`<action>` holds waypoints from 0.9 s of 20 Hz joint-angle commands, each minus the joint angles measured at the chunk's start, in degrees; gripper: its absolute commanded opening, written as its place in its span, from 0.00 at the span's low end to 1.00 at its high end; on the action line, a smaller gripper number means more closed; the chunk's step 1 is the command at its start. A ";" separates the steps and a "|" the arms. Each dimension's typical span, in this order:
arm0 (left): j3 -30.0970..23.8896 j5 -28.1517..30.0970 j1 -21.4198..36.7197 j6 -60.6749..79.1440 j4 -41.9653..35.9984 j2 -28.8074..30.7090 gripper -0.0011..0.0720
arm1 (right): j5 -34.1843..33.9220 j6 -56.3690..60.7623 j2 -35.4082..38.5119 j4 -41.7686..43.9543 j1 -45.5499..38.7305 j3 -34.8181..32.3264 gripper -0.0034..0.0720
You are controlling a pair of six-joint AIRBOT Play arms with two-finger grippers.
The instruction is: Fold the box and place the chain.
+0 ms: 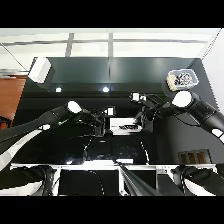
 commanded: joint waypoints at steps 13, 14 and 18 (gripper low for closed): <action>0.02 -0.02 0.00 -0.11 0.02 -0.04 0.49 | 0.31 0.04 0.02 -0.13 0.07 -1.18 0.48; 0.02 -0.02 0.00 -0.11 0.02 -0.04 0.49 | 0.31 0.04 0.02 -0.09 0.07 -1.18 0.48; 0.02 -0.02 0.00 -0.11 0.00 -0.04 0.49 | 0.20 0.07 0.04 0.26 0.04 -1.11 0.48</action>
